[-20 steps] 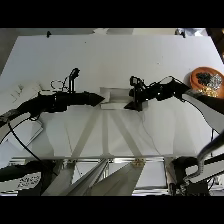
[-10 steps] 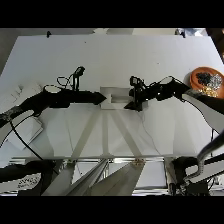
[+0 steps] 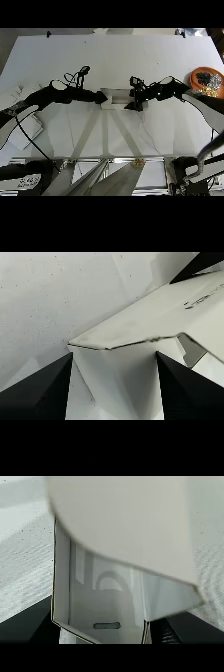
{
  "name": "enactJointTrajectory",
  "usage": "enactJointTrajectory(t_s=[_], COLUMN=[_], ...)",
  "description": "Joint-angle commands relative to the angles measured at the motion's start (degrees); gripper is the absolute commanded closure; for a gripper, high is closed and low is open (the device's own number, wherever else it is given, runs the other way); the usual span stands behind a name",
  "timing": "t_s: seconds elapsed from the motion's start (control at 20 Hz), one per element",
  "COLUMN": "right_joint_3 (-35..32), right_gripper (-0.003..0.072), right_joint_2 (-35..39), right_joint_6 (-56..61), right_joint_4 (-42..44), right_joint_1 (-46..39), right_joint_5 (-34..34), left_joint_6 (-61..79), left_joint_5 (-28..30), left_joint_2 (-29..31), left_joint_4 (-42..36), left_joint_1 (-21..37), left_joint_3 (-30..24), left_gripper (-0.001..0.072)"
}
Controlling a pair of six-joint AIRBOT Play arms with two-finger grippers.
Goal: Fold the box and place the chain.
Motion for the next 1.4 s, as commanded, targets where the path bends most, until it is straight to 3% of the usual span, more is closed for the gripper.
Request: enactJointTrajectory(t_s=[0.0,0.15,0.4,0.65,1.1,1.35], right_joint_3=[0.07,0.07,0.07,0.07,0.07,0.07], right_gripper=[0.0236,0.0236,0.0236,0.0236,0.0236,0.0236], right_joint_2=[0.04,0.04,0.04,0.04,0.04,0.04], right_joint_6=[0.11,0.11,0.11,0.11,0.11,0.11], right_joint_4=[0.13,0.13,0.13,0.13,0.11,0.13], right_joint_1=[0.0,0.0,0.0,0.0,0.0,0.0], right_joint_5=[0.02,0.02,0.04,0.02,0.09,0.11], left_joint_6=[-4.59,-6.51,-14.88,-18.71,-19.26,-34.88], left_joint_5=[-1.31,-3.13,-0.37,3.74,0.13,-4.5], left_joint_2=[-0.33,-1.03,-1.09,-1.09,-0.79,-1.07], left_joint_4=[1.29,4.22,11.28,10.97,12.7,33.83], left_joint_1=[-0.2,-0.22,-0.15,-0.09,-0.7,-4.22], left_joint_3=[1.44,1.44,1.44,1.44,2.23,9.53], left_gripper=[0.015,0.015,0.0153,0.0154,0.0156,0.0242])
